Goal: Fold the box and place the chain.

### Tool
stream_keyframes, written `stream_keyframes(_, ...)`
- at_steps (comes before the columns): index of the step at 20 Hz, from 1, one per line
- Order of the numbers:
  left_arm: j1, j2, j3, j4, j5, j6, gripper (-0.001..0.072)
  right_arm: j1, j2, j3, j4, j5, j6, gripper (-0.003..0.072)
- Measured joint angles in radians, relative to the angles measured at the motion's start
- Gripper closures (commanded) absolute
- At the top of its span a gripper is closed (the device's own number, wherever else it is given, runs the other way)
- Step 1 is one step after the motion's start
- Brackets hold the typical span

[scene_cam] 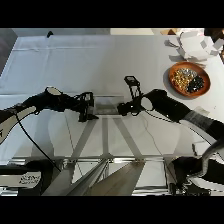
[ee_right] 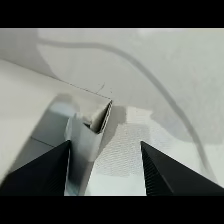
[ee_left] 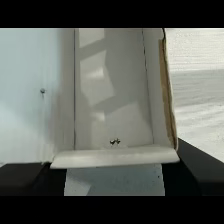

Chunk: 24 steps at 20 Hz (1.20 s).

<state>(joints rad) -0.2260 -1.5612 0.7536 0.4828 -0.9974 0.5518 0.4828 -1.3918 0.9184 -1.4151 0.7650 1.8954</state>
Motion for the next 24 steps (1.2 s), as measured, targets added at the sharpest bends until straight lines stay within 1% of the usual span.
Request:
stream_keyframes(3,0.0,0.0,0.0,0.001,-0.001,0.001,0.038,0.01,-0.023,0.034,-0.025,0.036,0.094,0.021)
stream_keyframes(9,0.0,0.0,0.0,0.003,-0.002,0.002,0.038,0.034,-0.06,0.074,-0.117,0.053,0.32,0.0214)
stream_keyframes(11,0.0,0.0,0.0,0.003,-0.003,0.002,0.038,0.05,-0.079,0.088,-0.139,0.058,0.362,0.0284)
stream_keyframes(13,0.0,0.0,0.0,0.003,-0.002,0.002,0.038,0.067,-0.096,0.1,-0.166,0.067,0.415,0.0314)
stream_keyframes(14,0.0,0.0,0.0,0.002,-0.002,0.002,0.038,0.074,-0.102,0.106,-0.187,0.079,0.447,0.0316)
stream_keyframes(15,0.0,0.0,0.0,0.002,-0.002,0.002,0.038,0.082,-0.108,0.114,-0.215,0.094,0.483,0.0342)
stream_keyframes(16,0.0,0.0,0.0,0.0,-0.002,0.001,0.038,0.087,-0.112,0.12,-0.238,0.104,0.512,0.035)
stream_keyframes(18,0.0,0.0,0.0,-0.004,-0.002,-0.001,0.038,0.095,-0.117,0.134,-0.274,0.128,0.553,0.034)
stream_keyframes(20,0.0,0.0,0.0,-0.004,-0.002,-0.001,0.038,0.103,-0.119,0.146,-0.298,0.145,0.578,0.0198)
stream_keyframes(23,0.0,0.0,0.0,0.003,0.0,0.001,0.038,0.124,-0.121,0.157,-0.317,0.153,0.596,0.02)
stream_keyframes(24,0.0,0.0,0.0,0.003,-0.001,0.002,0.038,0.132,-0.121,0.158,-0.318,0.15,0.6,0.022)
